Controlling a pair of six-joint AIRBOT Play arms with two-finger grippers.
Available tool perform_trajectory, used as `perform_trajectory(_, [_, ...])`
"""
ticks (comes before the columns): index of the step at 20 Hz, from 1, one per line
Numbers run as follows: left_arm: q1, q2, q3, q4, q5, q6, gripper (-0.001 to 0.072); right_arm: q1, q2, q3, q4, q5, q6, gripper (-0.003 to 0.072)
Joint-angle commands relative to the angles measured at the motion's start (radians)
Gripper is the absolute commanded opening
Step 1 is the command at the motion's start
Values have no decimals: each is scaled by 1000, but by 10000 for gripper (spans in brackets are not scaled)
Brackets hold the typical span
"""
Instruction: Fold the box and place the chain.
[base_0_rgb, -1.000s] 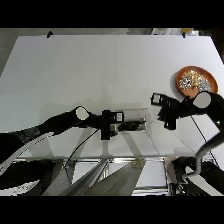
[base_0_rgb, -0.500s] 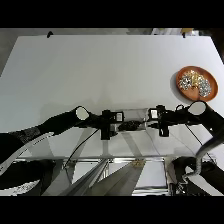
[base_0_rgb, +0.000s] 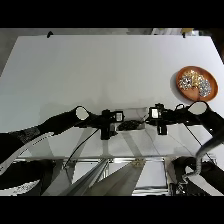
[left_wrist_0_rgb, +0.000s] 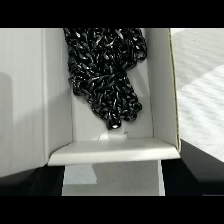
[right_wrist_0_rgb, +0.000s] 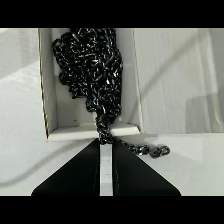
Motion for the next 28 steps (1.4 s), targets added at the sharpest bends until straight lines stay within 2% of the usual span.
perform_trajectory(1, [0, 0, 0, 0, 0, 2, 212, 0, 0, 0, -26, 3, 12, 14])
perform_trajectory(5, [0, 0, 0, 0, 0, 2, 212, 0, 49, 18, -172, -7, 189, 14])
perform_trajectory(7, [0, 0, 0, 0, 0, 2, 212, 0, 83, 81, -160, 26, 302, 14])
perform_trajectory(9, [0, 0, 0, 0, -1, 3, 212, 0, 102, 167, -113, 115, 346, 14])
perform_trajectory(12, [0, 0, 0, 0, 0, 3, 212, 0, 117, 251, 48, 254, 377, 14])
perform_trajectory(15, [0, 0, 0, 0, 0, 2, 212, 18, 126, 257, 241, 390, 421, 14])
perform_trajectory(17, [0, 0, 0, 0, 0, 2, 212, 58, 126, 257, 252, 431, 421, 14])
perform_trajectory(22, [0, 0, 0, 0, -1, 2, 212, 133, 106, 257, 243, 313, 422, 14])
perform_trajectory(25, [0, 0, 0, 0, -1, 2, 212, 158, 76, 257, 171, 236, 513, 15])
perform_trajectory(28, [0, 0, 0, 0, 0, 3, 212, 164, 9, 257, 145, 249, 564, 18])
